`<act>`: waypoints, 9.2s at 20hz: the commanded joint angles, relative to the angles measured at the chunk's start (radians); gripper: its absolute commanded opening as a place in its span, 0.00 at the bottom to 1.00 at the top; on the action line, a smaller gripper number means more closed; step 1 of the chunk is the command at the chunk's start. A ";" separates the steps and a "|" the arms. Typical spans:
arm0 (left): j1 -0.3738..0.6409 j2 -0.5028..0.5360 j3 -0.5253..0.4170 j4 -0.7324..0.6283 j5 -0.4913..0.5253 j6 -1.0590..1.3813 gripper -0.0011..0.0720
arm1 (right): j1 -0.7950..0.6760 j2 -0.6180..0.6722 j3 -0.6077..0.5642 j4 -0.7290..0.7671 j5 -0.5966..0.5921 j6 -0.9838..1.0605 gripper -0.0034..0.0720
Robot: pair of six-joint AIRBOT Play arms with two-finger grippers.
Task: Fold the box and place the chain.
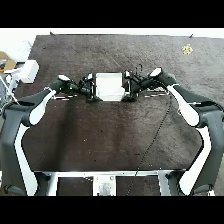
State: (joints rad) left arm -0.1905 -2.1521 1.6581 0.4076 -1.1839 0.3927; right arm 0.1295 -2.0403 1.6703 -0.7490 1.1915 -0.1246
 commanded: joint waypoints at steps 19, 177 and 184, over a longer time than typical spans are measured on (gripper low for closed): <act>0.000 0.000 0.001 0.003 -0.004 0.000 0.48 | 0.023 0.115 0.003 0.297 -0.220 0.121 0.04; 0.000 0.000 0.001 0.003 -0.003 0.000 0.48 | 0.327 0.033 0.168 -0.874 -0.036 2.038 0.53; 0.000 0.000 0.001 0.003 -0.004 0.000 0.48 | 0.339 0.014 0.169 -0.890 -0.051 2.127 0.46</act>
State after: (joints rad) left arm -0.1913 -2.1517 1.6585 0.4099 -1.1866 0.3927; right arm 0.4583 -2.0159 1.8378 -1.6161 1.1412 1.9533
